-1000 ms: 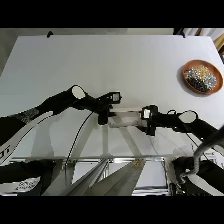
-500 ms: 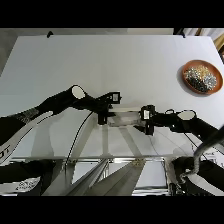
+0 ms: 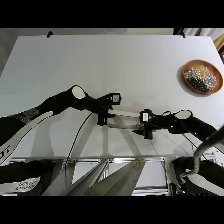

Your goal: Fold the box and place the chain.

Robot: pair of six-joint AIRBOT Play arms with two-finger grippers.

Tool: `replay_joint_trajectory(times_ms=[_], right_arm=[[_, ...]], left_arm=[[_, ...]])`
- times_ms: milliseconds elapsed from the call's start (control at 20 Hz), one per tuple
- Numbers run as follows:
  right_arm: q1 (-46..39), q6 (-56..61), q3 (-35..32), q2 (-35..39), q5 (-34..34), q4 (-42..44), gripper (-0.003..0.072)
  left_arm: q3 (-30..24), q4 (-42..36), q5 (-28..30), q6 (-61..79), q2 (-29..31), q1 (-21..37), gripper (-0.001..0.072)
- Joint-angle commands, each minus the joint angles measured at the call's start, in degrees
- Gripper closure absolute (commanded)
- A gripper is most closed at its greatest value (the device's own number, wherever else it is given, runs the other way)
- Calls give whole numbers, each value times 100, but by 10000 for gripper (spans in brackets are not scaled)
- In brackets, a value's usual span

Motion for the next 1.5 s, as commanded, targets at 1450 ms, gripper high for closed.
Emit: replay_joint_trajectory(times_ms=[1450], right_arm=[[2,22,-4,-114,-87,-551,170]], left_arm=[[-2,-9,37,-17,0,0,700]])
